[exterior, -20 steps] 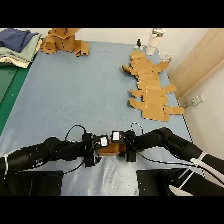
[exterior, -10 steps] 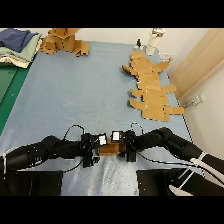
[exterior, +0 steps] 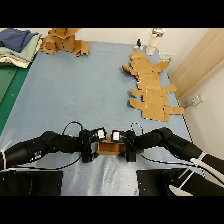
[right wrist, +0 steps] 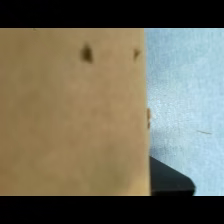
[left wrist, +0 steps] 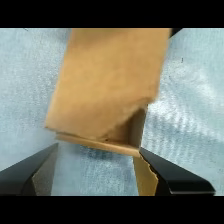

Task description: Fold the box.

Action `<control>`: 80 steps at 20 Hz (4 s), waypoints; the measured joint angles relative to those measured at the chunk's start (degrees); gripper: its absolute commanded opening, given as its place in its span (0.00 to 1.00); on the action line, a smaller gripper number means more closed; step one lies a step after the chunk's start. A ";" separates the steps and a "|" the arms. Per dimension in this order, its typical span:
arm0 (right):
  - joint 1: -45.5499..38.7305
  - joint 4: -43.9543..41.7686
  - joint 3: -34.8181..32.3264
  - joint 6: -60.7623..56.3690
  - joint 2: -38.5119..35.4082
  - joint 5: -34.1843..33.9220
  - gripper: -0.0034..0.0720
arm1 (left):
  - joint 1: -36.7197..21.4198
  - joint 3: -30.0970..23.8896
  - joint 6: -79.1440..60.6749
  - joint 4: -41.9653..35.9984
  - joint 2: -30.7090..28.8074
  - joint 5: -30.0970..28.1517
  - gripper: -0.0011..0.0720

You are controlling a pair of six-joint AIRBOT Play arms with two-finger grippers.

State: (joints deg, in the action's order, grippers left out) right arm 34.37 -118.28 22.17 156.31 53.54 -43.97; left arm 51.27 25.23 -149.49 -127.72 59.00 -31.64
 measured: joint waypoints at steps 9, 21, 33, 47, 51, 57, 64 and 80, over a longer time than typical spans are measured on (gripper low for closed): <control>0.00 0.00 0.00 0.15 0.00 0.00 0.67 | -0.81 0.76 -8.35 -1.22 1.38 -1.11 0.98; 0.00 0.00 0.00 0.17 0.00 -0.02 0.67 | 0.55 2.97 -13.18 -4.90 5.27 -1.29 0.97; 0.04 0.02 0.00 0.20 0.00 -0.02 0.67 | 0.55 3.21 -13.94 -5.20 5.62 -1.40 0.72; 0.04 0.00 0.02 0.15 0.00 -0.04 0.67 | 0.55 3.21 -14.01 -4.94 5.62 -1.27 0.72; -0.02 -1.11 0.17 0.04 -0.04 -1.20 1.00 | 0.55 3.21 -14.03 -4.92 5.62 -1.25 0.72; -0.02 0.76 1.33 -5.16 -3.54 -5.95 1.00 | 0.61 3.19 -14.14 -4.81 5.64 -1.09 0.72; -0.07 14.99 2.93 -19.98 -12.31 -16.13 0.99 | 0.59 3.23 -13.97 -4.87 5.62 -1.05 0.72; 0.04 -6.62 3.26 -77.40 -22.01 -26.25 0.83 | 0.59 3.23 -14.01 -4.81 5.62 -1.25 0.72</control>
State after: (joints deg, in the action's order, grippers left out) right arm 34.41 -124.90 25.43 78.91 31.53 -70.22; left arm 51.86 28.47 -163.50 -132.53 64.62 -32.88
